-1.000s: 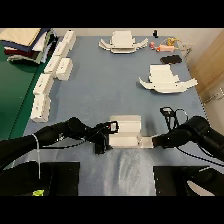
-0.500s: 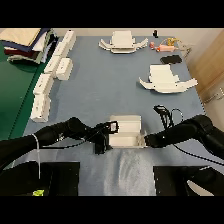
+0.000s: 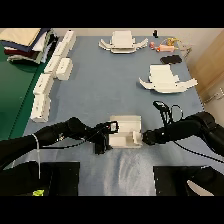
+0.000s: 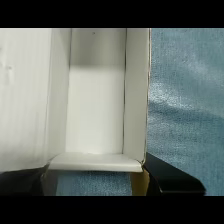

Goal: Fold the box.

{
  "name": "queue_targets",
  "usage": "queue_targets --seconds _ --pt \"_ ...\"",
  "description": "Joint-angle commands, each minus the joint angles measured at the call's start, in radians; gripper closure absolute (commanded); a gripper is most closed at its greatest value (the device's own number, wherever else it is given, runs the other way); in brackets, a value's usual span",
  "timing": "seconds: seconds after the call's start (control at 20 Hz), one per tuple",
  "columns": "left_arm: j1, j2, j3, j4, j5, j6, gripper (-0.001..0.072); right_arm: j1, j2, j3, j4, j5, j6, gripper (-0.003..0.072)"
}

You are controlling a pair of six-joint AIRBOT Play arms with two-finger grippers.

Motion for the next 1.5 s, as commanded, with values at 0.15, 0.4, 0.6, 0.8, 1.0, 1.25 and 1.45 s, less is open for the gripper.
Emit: queue_targets --seconds 0.15,0.4,0.6,0.8,1.0,1.25,1.45 --pt "0.0 0.001 0.0 0.0 0.0 0.0 0.0187 0.0 -0.002 0.028 -0.006 -0.003 0.017 0.0301" --pt "0.0 0.001 0.0 0.0 0.0 0.0 0.0187 0.0 -0.045 0.028 0.025 0.003 0.017 0.0087" --pt "0.0 0.001 0.0 0.0 0.0 0.0 0.0187 0.01 -0.132 0.037 0.022 0.019 0.017 0.016" --pt "0.0 0.001 0.0 0.0 0.0 0.0 0.0187 0.131 -0.185 0.102 -0.1 0.018 0.178 0.0173" --pt "0.0 0.001 0.0 0.0 0.0 0.0 0.0187 0.288 -0.261 0.178 -0.268 -0.021 0.437 0.0174" --pt "0.0 0.001 0.0 0.0 0.0 0.0 0.0187 0.385 -0.421 0.27 -0.346 -0.055 0.629 0.0174" --pt "0.0 0.001 0.0 0.0 0.0 0.0 0.0187 0.405 -0.485 0.293 -0.385 -0.059 0.685 0.0283"
